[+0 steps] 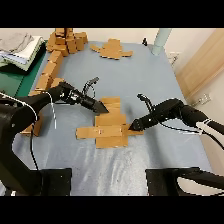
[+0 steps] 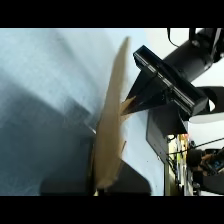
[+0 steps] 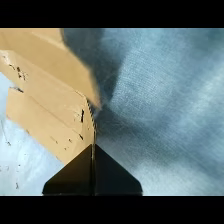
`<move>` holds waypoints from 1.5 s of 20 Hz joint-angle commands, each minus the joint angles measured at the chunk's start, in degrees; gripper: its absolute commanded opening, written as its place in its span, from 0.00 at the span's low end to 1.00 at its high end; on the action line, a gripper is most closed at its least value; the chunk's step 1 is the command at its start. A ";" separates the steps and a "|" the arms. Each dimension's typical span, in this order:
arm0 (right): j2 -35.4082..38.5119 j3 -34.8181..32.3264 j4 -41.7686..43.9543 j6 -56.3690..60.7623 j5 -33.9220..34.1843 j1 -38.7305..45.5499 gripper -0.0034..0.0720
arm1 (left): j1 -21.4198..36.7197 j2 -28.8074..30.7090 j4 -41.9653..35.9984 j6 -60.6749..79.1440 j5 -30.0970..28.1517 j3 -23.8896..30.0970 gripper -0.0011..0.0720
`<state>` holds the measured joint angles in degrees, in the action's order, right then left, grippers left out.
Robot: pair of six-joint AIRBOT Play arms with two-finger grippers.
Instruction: Fold the box.
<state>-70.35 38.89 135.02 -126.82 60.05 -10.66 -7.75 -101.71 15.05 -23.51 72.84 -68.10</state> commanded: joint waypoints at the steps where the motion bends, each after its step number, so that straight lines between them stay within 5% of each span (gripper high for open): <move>1: 0.04 -0.04 -0.02 0.46 -0.04 -0.07 0.05 | -0.85 -0.07 0.39 3.21 0.83 -0.04 0.07; 5: 0.04 -0.04 0.00 0.44 -0.11 -0.07 0.11 | -0.68 -0.07 0.37 5.01 0.87 -0.04 0.03; 7: 0.04 0.17 -0.79 1.42 -1.46 0.15 0.56 | -0.87 0.04 -0.11 6.23 0.76 -0.07 0.03; 8: 0.04 0.83 -2.14 3.61 -2.54 0.63 0.59 | -1.22 0.28 -0.76 6.95 0.74 -0.17 0.03; 13: 0.24 9.92 -9.33 17.05 -3.48 7.13 0.59 | -4.13 7.80 -0.96 14.93 -8.48 1.44 0.02; 19: 0.42 15.54 -9.84 20.37 -4.57 12.50 0.59 | -8.39 19.54 -15.45 36.57 -20.48 17.40 0.02; 23: 0.39 15.37 -9.66 20.35 -4.72 12.41 0.59 | -11.28 22.12 -15.96 43.91 -21.97 23.41 0.03; 30: 0.39 15.37 -9.18 20.35 -4.76 12.39 0.59 | -12.07 20.02 -12.26 43.41 -21.84 23.43 0.03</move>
